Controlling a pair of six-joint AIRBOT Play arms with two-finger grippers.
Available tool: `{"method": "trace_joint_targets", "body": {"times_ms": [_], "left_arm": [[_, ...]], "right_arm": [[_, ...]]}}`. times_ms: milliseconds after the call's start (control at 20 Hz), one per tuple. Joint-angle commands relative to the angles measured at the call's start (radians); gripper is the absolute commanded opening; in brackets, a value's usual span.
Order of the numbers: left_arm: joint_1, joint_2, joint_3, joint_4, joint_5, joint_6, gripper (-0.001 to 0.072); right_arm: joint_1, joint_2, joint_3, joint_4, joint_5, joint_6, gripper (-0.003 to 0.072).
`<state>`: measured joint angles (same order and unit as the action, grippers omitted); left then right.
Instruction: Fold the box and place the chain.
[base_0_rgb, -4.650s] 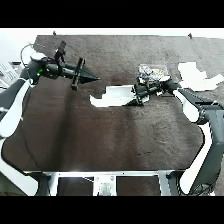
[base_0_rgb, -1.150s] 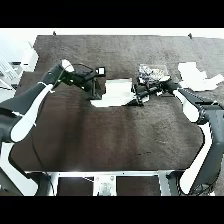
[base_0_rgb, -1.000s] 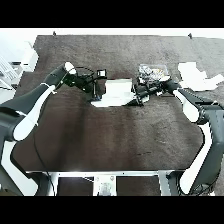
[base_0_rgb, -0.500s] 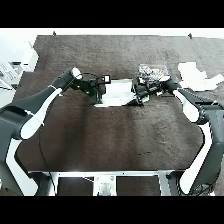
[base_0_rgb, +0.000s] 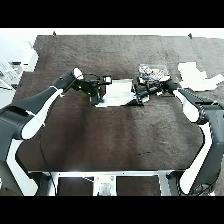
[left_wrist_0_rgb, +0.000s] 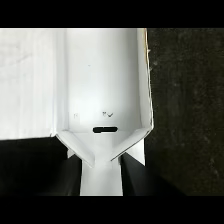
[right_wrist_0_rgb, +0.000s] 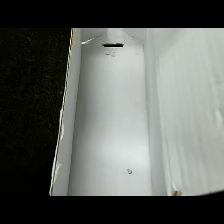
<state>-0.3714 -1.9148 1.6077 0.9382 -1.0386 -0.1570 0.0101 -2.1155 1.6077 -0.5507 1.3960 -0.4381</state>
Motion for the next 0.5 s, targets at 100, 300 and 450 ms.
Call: {"method": "trace_joint_targets", "body": {"times_ms": [100,300,450], "left_arm": [[-0.03,-0.001,-0.001,0.001,0.022,0.008,0.0278],[-0.034,-0.002,0.0,-0.028,0.06,0.011,0.0278],[-0.052,-0.004,0.0,-0.071,0.1,0.028,0.0278]], "right_arm": [[0.0,0.0,0.0,0.0,0.0,0.0,0.0431],[0.0,0.0,0.0,0.0,0.0,0.0,0.0431],[0.0,0.0,0.0,0.0,0.0,0.0,0.0431]]}}
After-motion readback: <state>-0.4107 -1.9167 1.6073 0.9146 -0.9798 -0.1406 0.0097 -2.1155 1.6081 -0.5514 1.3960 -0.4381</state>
